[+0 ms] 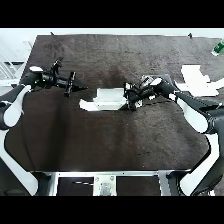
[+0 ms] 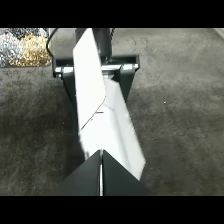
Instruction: Fold the box and place the chain.
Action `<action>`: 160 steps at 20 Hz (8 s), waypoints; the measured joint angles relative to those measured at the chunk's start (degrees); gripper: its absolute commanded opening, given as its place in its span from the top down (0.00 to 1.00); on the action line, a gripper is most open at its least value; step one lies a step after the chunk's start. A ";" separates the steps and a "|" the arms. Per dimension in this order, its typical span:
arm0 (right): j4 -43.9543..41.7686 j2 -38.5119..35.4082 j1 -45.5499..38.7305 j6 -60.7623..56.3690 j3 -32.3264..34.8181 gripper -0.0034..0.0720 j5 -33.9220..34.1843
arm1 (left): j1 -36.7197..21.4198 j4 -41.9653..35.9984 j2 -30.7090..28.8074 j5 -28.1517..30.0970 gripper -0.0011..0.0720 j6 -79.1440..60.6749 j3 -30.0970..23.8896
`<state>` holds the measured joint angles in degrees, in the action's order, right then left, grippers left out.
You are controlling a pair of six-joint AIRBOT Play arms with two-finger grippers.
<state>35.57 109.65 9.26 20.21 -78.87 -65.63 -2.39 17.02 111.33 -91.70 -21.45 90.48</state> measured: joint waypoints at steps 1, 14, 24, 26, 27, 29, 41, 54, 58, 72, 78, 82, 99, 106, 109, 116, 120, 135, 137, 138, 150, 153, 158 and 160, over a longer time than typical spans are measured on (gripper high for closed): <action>0.00 0.02 0.00 0.00 0.00 0.19 0.02 | 0.22 0.85 -2.05 1.51 0.97 0.55 -1.53; 0.00 0.02 0.00 0.00 0.00 0.19 0.00 | 9.11 3.10 -27.12 31.06 0.97 -3.58 -31.58; 0.00 0.02 0.00 0.02 0.00 0.19 0.00 | 15.32 0.00 -24.00 39.56 0.97 -4.04 -30.47; 0.00 0.00 0.00 0.02 0.00 0.19 0.00 | 15.74 -1.18 -21.00 40.17 0.97 -3.45 -27.34; 0.00 0.02 0.00 0.02 0.00 0.19 0.00 | 15.91 -1.49 -19.50 40.26 0.97 -2.97 -25.75; 0.00 0.02 0.00 0.00 0.00 0.19 0.00 | 16.06 -2.03 -16.59 40.44 0.97 -1.88 -22.40; -0.17 0.00 -0.02 -0.02 0.00 0.19 0.00 | 16.24 -2.19 -7.85 45.05 0.97 1.31 -16.46; 0.15 0.00 0.00 0.07 0.00 0.19 0.02 | 16.11 3.69 -13.75 43.60 0.93 -0.37 -16.22; 0.09 0.00 0.00 0.04 0.00 0.19 0.00 | 15.26 14.56 -18.14 38.66 0.06 3.82 -16.22; 0.02 0.02 0.00 0.04 0.00 0.19 0.00 | 17.81 38.47 -16.83 32.52 0.06 20.55 -16.22; 0.00 0.02 0.00 0.02 0.00 0.19 0.00 | 18.58 37.81 -15.69 33.62 0.10 21.20 -16.22; 0.00 0.02 0.00 0.02 0.00 0.19 0.00 | 19.69 37.07 -14.84 35.17 0.10 20.48 -16.22; 0.02 0.02 0.00 0.02 0.00 0.19 -0.02 | 20.98 36.68 -14.21 39.54 0.67 18.88 -16.22; 0.04 0.02 0.00 0.02 0.00 0.19 0.00 | 21.90 33.70 -12.96 39.39 0.67 17.33 -16.22; 0.02 0.00 0.00 0.02 0.00 0.19 0.00 | 21.94 30.45 -12.59 40.59 0.67 15.96 -16.22; 0.00 0.00 -0.02 0.02 0.00 0.19 0.00 | 21.97 27.23 -12.35 41.13 0.55 14.93 -16.22; 0.00 0.00 0.00 0.02 0.00 0.19 0.00 | 21.97 26.84 -12.35 40.76 0.55 14.93 -16.22; 0.02 0.02 0.00 0.02 0.00 0.19 0.02 | 21.94 26.86 -12.35 40.11 0.50 13.81 -16.22; 0.02 0.02 0.00 -0.02 0.00 0.19 0.02 | 21.92 27.34 -12.35 40.00 0.50 13.84 -16.22; 0.02 0.02 0.00 0.00 0.00 0.19 0.02 | 21.92 27.67 -12.35 39.69 0.50 13.86 -16.22; -0.04 0.02 0.00 -0.02 0.00 0.19 0.04 | 21.90 31.17 -12.50 37.64 0.96 13.57 -16.22; -0.04 0.02 0.00 -0.02 0.00 0.19 0.04 | 21.27 32.00 -13.09 36.54 0.96 13.44 -16.22; -0.04 0.02 0.00 -0.04 0.00 0.19 0.04 | 18.56 31.74 -15.80 32.11 0.96 13.44 -16.22; -0.04 0.02 0.00 -0.02 0.00 0.19 0.04 | 17.97 31.56 -17.79 30.71 0.96 13.49 -16.22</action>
<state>35.53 109.67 9.26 20.18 -78.87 -65.58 15.57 48.58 93.54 -60.99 -7.97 74.26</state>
